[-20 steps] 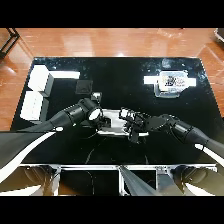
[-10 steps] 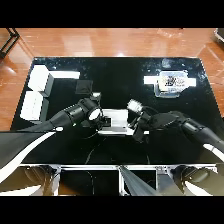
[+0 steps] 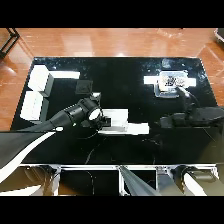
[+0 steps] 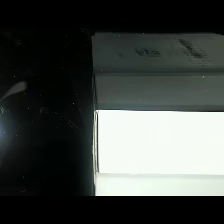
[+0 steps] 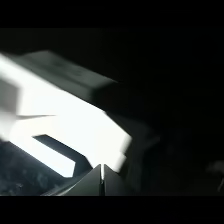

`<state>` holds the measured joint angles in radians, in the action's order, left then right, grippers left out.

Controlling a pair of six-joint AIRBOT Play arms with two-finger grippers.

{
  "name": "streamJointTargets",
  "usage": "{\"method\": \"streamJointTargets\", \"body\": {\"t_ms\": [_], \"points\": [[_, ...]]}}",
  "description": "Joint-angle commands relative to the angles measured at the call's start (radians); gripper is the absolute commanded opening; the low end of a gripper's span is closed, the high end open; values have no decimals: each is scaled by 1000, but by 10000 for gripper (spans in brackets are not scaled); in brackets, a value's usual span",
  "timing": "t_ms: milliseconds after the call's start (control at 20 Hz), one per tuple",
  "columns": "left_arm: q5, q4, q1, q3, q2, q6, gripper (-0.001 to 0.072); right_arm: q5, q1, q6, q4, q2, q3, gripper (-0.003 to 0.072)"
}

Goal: Fold the box and place the chain.

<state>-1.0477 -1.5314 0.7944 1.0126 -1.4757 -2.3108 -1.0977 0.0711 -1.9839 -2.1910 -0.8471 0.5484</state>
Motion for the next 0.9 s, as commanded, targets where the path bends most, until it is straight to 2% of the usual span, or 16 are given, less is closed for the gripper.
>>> {"method": "streamJointTargets", "body": {"t_ms": [0,100,200,450,750,800,850], "points": [[0,0,-1,0,0,0,20,-40,169,262,57,20,-85,23],[-3,0,-1,0,0,0,20,5,153,267,-50,-13,-159,23],[-3,0,-1,0,0,0,20,71,87,268,-95,-84,-183,23],[-4,7,0,0,0,0,20,186,-99,267,-245,-270,-167,25],[0,3,-1,0,0,0,20,253,-230,267,-265,-305,-80,35],[0,3,0,0,0,0,20,250,-241,267,-267,-305,-72,145],[0,3,-1,0,0,0,19,239,-253,267,-268,-305,-67,413]]}}
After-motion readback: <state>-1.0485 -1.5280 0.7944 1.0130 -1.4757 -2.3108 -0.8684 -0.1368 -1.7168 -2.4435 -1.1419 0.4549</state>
